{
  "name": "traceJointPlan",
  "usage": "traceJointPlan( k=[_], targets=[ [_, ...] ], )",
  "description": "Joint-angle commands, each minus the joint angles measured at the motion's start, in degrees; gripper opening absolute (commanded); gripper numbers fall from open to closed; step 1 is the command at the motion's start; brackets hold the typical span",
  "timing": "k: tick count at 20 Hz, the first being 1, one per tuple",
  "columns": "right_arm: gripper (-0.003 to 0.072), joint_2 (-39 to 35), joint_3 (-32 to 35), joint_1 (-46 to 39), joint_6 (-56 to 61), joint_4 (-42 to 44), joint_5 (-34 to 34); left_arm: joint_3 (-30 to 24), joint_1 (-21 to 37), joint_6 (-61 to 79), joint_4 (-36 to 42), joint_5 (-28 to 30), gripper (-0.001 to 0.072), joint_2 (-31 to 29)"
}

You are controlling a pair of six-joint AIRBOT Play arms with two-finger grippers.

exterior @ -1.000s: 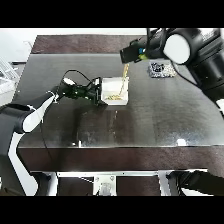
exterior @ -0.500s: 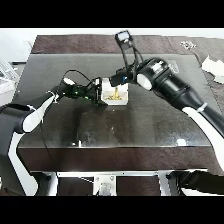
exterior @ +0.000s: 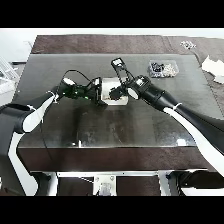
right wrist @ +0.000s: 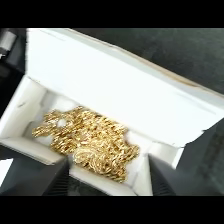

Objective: Fold the box and place the chain.

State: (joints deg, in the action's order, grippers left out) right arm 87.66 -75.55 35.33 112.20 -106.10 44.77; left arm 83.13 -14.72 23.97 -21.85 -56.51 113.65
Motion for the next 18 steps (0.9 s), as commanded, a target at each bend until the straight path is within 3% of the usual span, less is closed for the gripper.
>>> traceJointPlan(
  k=[1, 5, 9, 11, 15, 16, 18],
  targets=[
    [0.0572, 0.48, 0.61, -1.84, -1.51, 0.85, -1.97, 0.02, 0.00, 0.02, 0.00, 0.00, 0.0488, -0.02],
    [0.0572, -1.49, 0.09, -3.21, -5.09, 0.90, -1.90, 0.02, 0.00, 0.02, 0.00, 0.00, 0.0488, -0.02],
    [0.0572, -7.89, -2.99, -7.21, -16.33, 2.93, -3.43, 0.02, 0.00, 0.02, 0.00, 0.02, 0.0488, -0.02],
    [0.0570, -10.34, -3.08, -12.46, -25.81, 12.66, -6.78, 0.02, 0.00, 0.02, 0.00, 0.02, 0.0488, -0.02],
    [0.0440, -9.27, -3.13, -25.40, -56.48, 42.10, -5.97, 0.02, 0.00, 0.02, 0.00, 0.02, 0.0488, -0.02],
    [0.0440, -8.31, -3.13, -28.48, -61.94, 46.86, -7.43, 0.02, 0.00, 0.02, 0.00, 0.02, 0.0488, -0.02],
    [0.0442, -7.45, -3.13, -32.89, -62.51, 48.52, -9.27, 0.02, 0.00, 0.02, 0.00, 0.00, 0.0487, -0.02]
  ],
)
